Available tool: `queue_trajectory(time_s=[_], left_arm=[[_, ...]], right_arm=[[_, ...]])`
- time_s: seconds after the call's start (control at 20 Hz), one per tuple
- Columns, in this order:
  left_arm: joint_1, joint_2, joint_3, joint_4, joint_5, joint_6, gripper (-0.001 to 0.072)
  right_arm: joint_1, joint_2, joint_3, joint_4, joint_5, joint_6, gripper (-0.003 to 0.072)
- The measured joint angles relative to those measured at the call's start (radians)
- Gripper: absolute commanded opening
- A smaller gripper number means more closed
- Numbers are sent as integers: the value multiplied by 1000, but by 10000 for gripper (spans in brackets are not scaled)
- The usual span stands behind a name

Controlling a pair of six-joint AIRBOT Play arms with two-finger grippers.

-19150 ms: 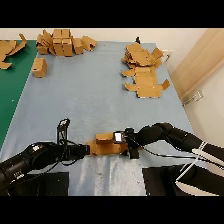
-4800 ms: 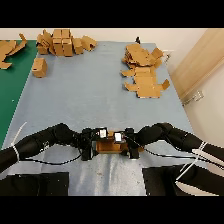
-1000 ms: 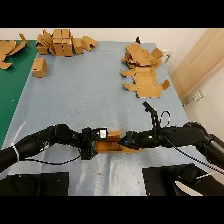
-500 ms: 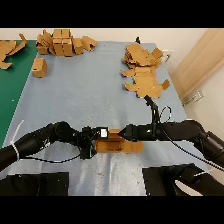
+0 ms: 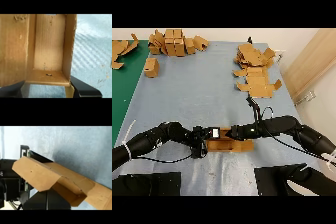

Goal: Fold the box.

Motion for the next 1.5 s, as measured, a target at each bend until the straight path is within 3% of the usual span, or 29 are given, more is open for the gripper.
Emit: queue_trajectory(time_s=[0.5, 1.1, 1.35, 1.5], left_arm=[[0, 0, 0, 3, 5, -4, 417], [0, 0, 1, 3, 7, -4, 417], [-2, 0, 0, -1, 24, -40, 417], [-1, 0, 1, -2, 32, -51, 417]], right_arm=[[0, -183, 16, 2, 147, -183, -2], [0, -297, 14, -11, 200, -324, -4], [-68, -243, 34, -111, 227, -349, -3], [-147, -126, 47, -233, 126, -345, 1]])
